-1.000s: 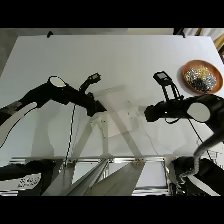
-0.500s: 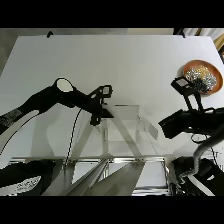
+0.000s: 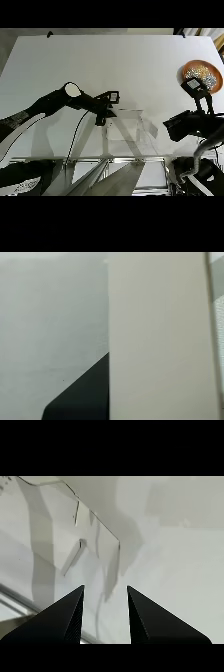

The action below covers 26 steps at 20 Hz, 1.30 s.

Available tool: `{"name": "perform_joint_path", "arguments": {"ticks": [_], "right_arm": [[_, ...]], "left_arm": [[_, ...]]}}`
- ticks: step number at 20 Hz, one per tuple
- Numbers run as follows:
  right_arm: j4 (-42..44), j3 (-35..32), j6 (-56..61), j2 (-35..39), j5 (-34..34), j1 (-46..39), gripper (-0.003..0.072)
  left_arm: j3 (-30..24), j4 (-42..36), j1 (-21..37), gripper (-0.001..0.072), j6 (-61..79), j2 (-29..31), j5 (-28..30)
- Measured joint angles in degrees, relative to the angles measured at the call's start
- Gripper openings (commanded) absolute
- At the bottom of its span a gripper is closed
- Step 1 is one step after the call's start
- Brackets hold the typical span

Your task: Fold the box and place the chain.

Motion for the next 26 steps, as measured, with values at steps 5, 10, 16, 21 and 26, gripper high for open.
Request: {"name": "perform_joint_path", "arguments": {"ticks": [5, 10, 16, 21, 26], "right_arm": [[-0.22, 0.0, -0.02, 0.11, -2.8, 0.0, 0.0301], [-1.16, 0.0, -0.07, -0.31, -4.31, 0.0, 0.0302], [-2.69, 0.0, -0.07, -1.33, -5.31, 0.0, 0.0302], [-2.93, 0.0, -0.09, -1.55, -5.81, 0.0, 0.0302], [-3.06, 0.0, -0.09, -1.55, -6.01, 0.0, 0.0302]], "left_arm": [[0.0, 0.17, -0.11, 0.001, 0.09, -2.97, 2.23], [0.0, 0.17, -0.11, 0.0009, 0.11, -5.66, 2.67], [0.04, -0.48, -0.11, 0.0009, 0.13, -7.37, 3.23], [0.04, -0.57, -0.11, 0.0008, 0.11, -8.15, 3.43], [0.04, -0.39, -0.11, 0.001, -0.02, -8.39, 3.58]]}}
